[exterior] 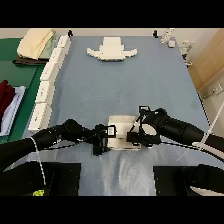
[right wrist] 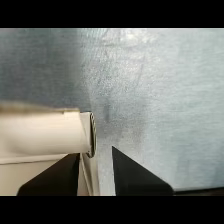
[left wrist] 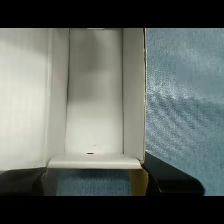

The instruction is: Fold the box.

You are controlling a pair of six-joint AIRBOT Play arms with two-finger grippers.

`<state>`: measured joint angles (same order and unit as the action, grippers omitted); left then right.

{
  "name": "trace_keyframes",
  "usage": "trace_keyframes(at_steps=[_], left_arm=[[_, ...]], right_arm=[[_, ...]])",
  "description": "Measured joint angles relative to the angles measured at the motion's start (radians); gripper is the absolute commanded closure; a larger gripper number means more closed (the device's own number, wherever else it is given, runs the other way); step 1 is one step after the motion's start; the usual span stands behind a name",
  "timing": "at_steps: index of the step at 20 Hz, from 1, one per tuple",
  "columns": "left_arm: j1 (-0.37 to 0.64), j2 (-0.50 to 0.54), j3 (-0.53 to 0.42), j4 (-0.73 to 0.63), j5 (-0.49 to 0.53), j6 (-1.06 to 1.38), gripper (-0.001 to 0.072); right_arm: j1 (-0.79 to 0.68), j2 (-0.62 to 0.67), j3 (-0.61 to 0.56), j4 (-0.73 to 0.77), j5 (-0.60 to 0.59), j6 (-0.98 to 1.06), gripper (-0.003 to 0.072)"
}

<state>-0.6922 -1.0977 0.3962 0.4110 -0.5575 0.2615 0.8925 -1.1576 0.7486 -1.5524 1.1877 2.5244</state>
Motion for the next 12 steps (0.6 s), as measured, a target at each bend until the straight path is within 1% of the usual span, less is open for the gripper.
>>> trace_keyframes(at_steps=[1,6,7,8,9,12], left_arm=[[0.000,0.000,0.000,0.000,0.001,0.000,0.0195],[0.000,0.000,0.000,0.000,0.001,0.001,0.0195],[0.000,0.000,0.000,0.000,0.001,0.001,0.0195],[-0.001,0.000,0.000,0.000,0.000,0.000,0.0195],[0.000,0.000,0.000,0.000,0.000,-0.001,0.0195],[0.000,0.000,0.000,0.000,-0.001,-0.001,0.0195]], right_arm=[[0.004,-0.006,0.000,-0.005,-0.005,0.010,0.0693],[0.024,-0.029,0.003,-0.022,-0.015,0.033,0.0686],[0.027,-0.031,0.004,-0.024,-0.017,0.035,0.0636],[0.028,-0.034,0.003,-0.026,-0.018,0.039,0.0477],[0.029,-0.040,0.001,-0.031,-0.019,0.041,0.0392],[0.031,-0.039,0.021,-0.029,-0.018,0.041,0.0391]])
